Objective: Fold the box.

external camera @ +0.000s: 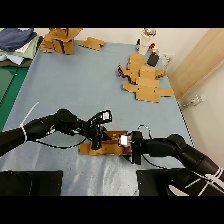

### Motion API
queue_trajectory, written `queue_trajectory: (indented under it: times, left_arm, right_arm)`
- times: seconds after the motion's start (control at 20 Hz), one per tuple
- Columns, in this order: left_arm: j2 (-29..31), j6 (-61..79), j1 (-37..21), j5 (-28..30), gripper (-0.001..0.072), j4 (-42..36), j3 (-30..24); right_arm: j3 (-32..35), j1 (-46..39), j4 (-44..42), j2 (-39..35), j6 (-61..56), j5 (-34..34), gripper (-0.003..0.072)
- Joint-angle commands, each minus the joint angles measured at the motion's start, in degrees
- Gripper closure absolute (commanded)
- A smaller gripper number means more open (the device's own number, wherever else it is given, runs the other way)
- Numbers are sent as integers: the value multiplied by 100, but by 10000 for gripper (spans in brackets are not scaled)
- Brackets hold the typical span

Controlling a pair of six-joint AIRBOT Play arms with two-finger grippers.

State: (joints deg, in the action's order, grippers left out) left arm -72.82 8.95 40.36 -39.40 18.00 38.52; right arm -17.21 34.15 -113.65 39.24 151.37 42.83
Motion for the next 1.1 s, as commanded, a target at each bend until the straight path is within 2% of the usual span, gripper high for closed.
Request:
queue_trajectory:
  times: [0.0,0.2,0.55,1.05]
  left_arm:
    - [-4,2,0,-7,696,2,-2]
    - [-4,2,0,-7,696,2,-2]
    - [-4,2,0,-9,696,2,-2]
    - [-4,2,-2,-7,696,2,-2]
  right_arm:
    - [-70,-280,-229,70,330,28,-16]
    - [-70,-293,-236,122,328,79,-16]
    - [-87,-286,-518,625,813,55,-15]
    - [-92,-286,-527,702,837,-63,0]
